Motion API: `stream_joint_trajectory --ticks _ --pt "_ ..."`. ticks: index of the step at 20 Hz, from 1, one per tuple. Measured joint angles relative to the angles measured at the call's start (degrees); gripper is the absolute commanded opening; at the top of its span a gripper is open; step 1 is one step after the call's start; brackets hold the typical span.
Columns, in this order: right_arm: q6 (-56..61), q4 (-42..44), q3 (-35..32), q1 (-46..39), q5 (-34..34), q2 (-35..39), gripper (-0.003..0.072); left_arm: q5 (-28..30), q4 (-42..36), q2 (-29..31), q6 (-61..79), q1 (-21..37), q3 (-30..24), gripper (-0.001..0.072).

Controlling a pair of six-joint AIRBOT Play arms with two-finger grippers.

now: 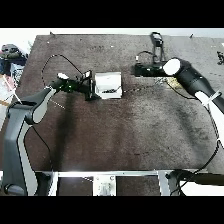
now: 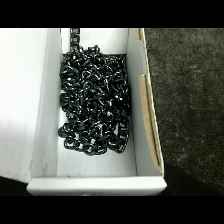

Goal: Fold the box and place the chain.

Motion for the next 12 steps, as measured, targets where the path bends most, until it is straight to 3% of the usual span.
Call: stream_joint_trajectory --ticks 6,12 --pt "6.84 -1.88 -8.66 -12.24 -1.33 -1.81 0.0228 0.0 0.0 0.0 0.0 0.0 0.0 0.0337" --pt "8.15 3.85 -11.19 -13.66 -11.21 -8.22 0.0229 0.0 0.0 -0.02 0.02 0.0 0.0 0.0338"
